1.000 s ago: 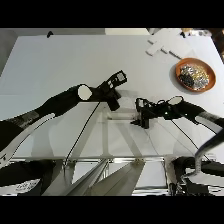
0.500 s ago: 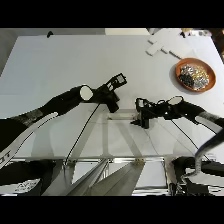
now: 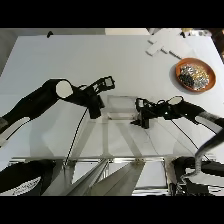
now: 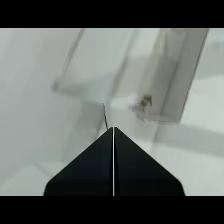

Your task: Fold the box and place the chain.

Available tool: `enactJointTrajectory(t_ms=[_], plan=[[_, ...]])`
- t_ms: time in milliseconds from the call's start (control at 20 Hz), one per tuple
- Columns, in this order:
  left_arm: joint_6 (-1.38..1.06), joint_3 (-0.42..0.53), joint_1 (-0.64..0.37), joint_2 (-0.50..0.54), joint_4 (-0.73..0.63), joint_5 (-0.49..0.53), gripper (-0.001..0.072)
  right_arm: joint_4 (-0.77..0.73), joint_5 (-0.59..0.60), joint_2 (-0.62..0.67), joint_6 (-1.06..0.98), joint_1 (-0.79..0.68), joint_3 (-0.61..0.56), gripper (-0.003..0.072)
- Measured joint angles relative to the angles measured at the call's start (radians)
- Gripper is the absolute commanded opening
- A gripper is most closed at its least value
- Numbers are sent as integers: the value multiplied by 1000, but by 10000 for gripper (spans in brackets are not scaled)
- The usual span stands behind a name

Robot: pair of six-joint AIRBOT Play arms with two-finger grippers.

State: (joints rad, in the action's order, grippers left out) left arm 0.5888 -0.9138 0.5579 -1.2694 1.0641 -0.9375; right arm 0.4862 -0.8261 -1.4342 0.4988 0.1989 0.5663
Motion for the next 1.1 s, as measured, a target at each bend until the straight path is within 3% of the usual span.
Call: enactJointTrajectory(t_ms=[250,300,350,400,450,700,1100], plan=[[-262,144,-19,18,12,43,50,0,0,0,0,0,0,527],[-330,159,-20,13,4,59,104,0,0,0,0,0,0,527],[-399,170,-21,3,-13,78,228,0,0,0,0,0,0,527],[-467,177,-21,-6,-29,98,398,0,0,0,0,0,0,527],[-539,182,-22,-19,-49,119,456,0,0,0,0,0,0,527],[-757,194,-23,-64,-127,210,455,0,0,0,-1,0,0,527],[-823,196,-23,-78,-288,245,455,0,0,0,-1,0,0,527]])
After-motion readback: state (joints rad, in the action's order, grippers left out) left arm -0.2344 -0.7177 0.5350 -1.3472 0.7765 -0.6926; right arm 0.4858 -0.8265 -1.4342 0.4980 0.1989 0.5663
